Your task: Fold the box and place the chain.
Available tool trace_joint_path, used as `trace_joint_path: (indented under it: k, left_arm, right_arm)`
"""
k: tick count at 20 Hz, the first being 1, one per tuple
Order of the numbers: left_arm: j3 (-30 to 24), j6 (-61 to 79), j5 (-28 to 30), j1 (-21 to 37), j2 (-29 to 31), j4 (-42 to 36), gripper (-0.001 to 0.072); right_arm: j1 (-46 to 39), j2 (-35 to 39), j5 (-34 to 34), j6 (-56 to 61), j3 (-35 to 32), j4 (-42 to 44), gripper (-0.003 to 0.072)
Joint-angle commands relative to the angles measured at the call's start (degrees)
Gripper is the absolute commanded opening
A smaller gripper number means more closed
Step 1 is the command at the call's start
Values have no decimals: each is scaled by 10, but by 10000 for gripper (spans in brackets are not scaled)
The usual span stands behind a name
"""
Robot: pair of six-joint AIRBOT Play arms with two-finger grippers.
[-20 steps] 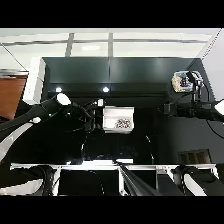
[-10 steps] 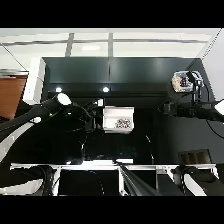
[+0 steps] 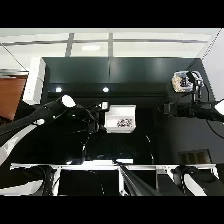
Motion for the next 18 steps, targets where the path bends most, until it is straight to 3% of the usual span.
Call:
trace_joint_path:
  k: [1, 3, 4, 5, 6, 9, 11, 15, 18]
  left_arm:
    - [0, 0, 6, -5, 0, 2, 359]
    - [0, 0, 6, -5, 0, 4, 359]
    - [0, 0, 6, -5, 0, 4, 359]
    - [0, 0, 6, -5, 0, 4, 359]
    - [0, -1, 6, -5, 0, 4, 358]
    - [0, -1, 6, -5, 0, 4, 352]
    - [0, 0, 6, -5, 0, 4, 352]
    - [0, -1, 6, -5, 0, 4, 352]
    - [0, -1, 6, -5, 0, 4, 352]
  right_arm:
    - [0, -5, -1, 1, 0, 4, 264]
    - [12, -22, -27, 16, 0, 23, 266]
    - [22, -35, -48, 17, 1, 47, 323]
    - [37, -53, -76, 17, 3, 78, 567]
    - [55, -75, -107, 13, 11, 100, 621]
    - [116, -142, -183, -22, 47, 130, 621]
    - [149, -184, -196, -44, 74, 132, 621]
    - [187, -220, -174, -137, 81, 113, 590]
    - [184, -219, -107, -253, 85, 101, 592]
